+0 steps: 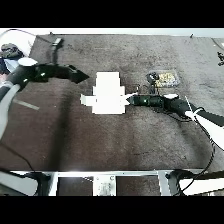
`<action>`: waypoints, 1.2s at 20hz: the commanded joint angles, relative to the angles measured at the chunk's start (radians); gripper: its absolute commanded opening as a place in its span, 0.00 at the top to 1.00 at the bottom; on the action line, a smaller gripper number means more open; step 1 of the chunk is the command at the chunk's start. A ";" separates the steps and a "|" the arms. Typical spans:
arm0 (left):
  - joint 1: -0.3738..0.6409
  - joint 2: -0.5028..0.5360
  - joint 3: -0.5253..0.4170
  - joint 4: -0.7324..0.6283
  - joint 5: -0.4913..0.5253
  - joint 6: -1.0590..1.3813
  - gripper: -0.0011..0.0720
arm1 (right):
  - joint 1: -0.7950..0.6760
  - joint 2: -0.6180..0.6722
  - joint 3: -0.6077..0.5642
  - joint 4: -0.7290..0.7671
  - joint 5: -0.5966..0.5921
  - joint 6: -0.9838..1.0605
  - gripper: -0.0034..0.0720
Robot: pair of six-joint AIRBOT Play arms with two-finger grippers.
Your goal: Fold the box and place the chain.
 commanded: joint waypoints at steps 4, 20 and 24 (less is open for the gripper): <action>-0.045 -0.369 0.500 0.137 -0.193 -0.311 0.16 | 0.000 -0.001 0.001 0.000 0.000 -0.020 0.94; -0.052 -0.560 0.571 0.021 -0.350 -0.346 0.23 | -0.001 0.000 0.001 0.000 0.019 -0.019 0.94; -0.067 -0.579 0.571 0.019 -0.374 -0.349 0.25 | -0.001 0.000 0.001 -0.001 0.031 -0.019 0.94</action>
